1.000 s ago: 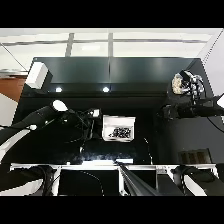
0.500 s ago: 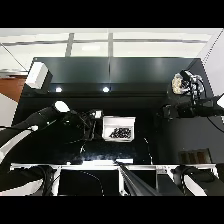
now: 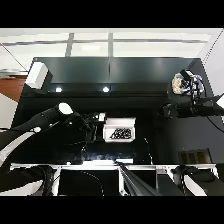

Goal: Fold the box and place the chain.

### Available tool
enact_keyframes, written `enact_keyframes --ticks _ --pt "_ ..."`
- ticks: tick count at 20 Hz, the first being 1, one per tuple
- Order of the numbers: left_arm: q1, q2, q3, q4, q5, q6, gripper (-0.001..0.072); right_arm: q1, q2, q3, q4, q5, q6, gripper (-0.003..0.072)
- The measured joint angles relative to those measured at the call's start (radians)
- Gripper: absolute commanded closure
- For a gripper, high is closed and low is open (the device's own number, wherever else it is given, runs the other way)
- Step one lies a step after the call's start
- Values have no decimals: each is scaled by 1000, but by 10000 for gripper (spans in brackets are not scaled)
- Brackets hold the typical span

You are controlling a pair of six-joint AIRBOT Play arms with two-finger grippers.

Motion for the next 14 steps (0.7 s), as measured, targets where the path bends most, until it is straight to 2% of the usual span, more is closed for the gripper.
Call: enact_keyframes --ticks 1,3,4,5,11,14 --pt "-3 0 0 0 9 -10 211 0 0 0 0 0 0 200" --pt "-8 0 0 2 21 -23 220 0 0 0 0 -6 0 198" --pt "-9 0 1 3 29 -28 220 0 0 0 0 -13 0 120" --pt "-10 0 1 3 34 -32 222 5 0 0 0 -24 0 -24" --pt "-12 0 1 10 48 -42 222 117 -42 -1 7 -194 2 -23" --pt "-12 0 1 11 51 -43 222 166 -114 -1 63 -281 -98 -21"
